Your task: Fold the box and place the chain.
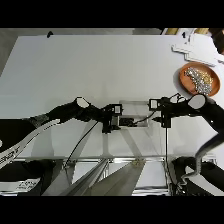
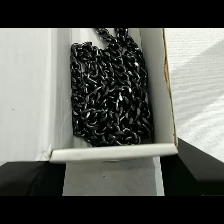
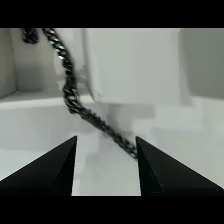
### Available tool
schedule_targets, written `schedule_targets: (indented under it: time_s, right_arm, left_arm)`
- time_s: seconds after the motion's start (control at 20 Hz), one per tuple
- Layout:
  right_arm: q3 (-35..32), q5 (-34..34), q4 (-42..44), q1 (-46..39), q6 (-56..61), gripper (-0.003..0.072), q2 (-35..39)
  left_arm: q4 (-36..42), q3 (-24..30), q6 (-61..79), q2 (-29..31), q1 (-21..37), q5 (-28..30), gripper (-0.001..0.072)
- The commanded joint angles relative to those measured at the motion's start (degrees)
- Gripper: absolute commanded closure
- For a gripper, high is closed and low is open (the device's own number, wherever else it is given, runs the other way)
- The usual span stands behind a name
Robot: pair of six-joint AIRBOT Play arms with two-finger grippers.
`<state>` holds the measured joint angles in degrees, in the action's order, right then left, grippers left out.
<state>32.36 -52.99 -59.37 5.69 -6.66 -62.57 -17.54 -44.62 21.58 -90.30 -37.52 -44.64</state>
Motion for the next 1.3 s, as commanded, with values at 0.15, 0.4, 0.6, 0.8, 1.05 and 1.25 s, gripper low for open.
schedule_targets:
  time_s: [0.15,0.4,0.6,0.8,1.05,1.25]
  right_arm:
    - [-0.1,-0.2,1.3,0.9,-3.7,0.0576,-4.3]
    - [-0.1,-1.6,-0.5,0.9,5.3,0.0671,5.5]
    - [-0.1,-6.0,-2.9,1.6,13.2,0.0671,18.9]
    - [-0.1,-5.2,1.8,9.2,14.4,0.0671,29.0]
    - [-0.1,0.7,3.3,20.1,18.8,0.0671,24.9]
    - [-0.1,2.7,3.1,22.3,20.4,0.0637,16.8]
  left_arm:
    - [0.0,0.0,0.0,0.0,0.0,-0.2,0.0399]
    - [0.0,0.0,0.0,0.0,0.0,-0.2,0.0399]
    - [0.0,0.0,0.0,0.0,0.0,-0.2,0.0399]
    - [0.0,0.0,0.0,0.0,0.0,-0.1,0.0399]
    - [0.0,0.0,0.0,0.0,0.0,-0.2,0.0399]
    - [0.0,0.0,0.0,0.0,0.0,-0.2,0.0399]
